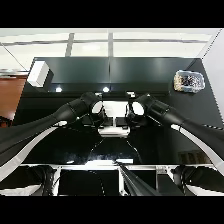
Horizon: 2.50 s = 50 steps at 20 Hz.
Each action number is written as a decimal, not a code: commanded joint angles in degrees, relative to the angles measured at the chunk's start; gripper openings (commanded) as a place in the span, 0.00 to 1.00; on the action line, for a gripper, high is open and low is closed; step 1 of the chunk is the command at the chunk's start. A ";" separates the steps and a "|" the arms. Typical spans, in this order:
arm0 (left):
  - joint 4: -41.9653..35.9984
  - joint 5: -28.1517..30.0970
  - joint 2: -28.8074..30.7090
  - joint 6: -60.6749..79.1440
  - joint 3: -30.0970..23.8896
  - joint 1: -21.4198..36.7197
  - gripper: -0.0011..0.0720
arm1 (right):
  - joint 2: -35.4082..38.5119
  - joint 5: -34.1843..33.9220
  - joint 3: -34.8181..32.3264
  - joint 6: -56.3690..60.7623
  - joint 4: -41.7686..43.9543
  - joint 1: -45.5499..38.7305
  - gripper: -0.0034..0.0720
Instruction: Fold the box and place the chain.
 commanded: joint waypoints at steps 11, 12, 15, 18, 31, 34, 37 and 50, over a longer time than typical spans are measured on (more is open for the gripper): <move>0.00 -0.07 0.00 0.11 0.04 0.00 0.05 | -4.35 5.44 4.07 7.65 -5.18 1.62 0.40; 0.00 -0.07 0.00 0.09 0.04 0.00 0.05 | -4.37 4.90 4.07 8.33 -5.18 1.62 0.40; 0.00 -0.09 0.00 0.11 0.04 0.00 0.05 | -4.76 4.76 4.07 10.01 -5.16 1.62 0.40; 0.00 -0.07 0.00 0.09 0.04 0.02 0.05 | -4.87 5.62 4.07 11.13 -4.94 1.77 0.40; 0.00 -0.09 0.00 0.09 0.04 0.02 0.05 | -4.79 6.23 4.07 8.48 -5.92 2.54 0.33; 0.00 -0.13 0.00 0.09 0.04 0.02 0.05 | -4.81 6.40 4.04 8.50 -7.26 3.06 0.33; 0.00 -0.11 0.00 0.09 0.04 0.02 0.05 | -4.81 5.35 4.04 8.55 -7.19 3.39 0.32; 0.00 -0.13 0.00 0.09 0.04 0.02 0.05 | -3.28 5.73 3.65 8.33 -8.94 3.26 0.44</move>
